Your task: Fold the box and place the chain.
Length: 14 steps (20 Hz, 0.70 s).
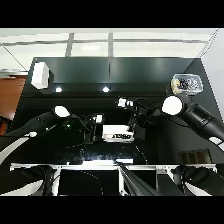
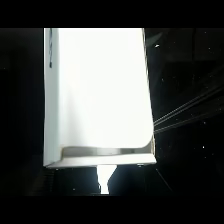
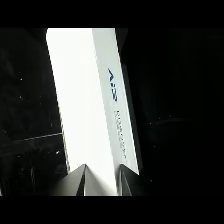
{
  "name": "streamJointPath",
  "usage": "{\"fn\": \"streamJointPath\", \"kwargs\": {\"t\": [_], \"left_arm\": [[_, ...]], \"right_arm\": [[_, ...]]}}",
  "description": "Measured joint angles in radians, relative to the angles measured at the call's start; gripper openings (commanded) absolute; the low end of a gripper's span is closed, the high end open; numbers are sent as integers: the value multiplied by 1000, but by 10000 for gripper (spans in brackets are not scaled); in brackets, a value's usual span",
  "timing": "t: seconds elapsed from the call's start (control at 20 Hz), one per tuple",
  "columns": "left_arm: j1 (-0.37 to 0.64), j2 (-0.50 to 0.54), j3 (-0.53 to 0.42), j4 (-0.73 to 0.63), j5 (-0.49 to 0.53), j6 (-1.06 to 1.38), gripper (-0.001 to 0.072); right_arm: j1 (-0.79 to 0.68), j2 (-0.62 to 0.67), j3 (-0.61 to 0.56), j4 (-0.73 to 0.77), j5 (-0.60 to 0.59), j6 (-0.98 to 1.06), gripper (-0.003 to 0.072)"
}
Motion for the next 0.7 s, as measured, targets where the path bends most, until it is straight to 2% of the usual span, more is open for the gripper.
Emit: {"fn": "streamJointPath", "kwargs": {"t": [0.15,0.25,0.65,0.7], "left_arm": [[0,0,0,0,0,0,404],[0,0,0,0,0,0,404],[0,0,0,1,-1,-1,404],[0,0,0,1,-1,-1,404]], "right_arm": [[2,0,-10,-3,-5,0,238],[2,-1,-22,-5,-9,0,134],[15,-2,-36,0,-23,-2,135],[18,-2,-37,1,-22,-2,155]]}}
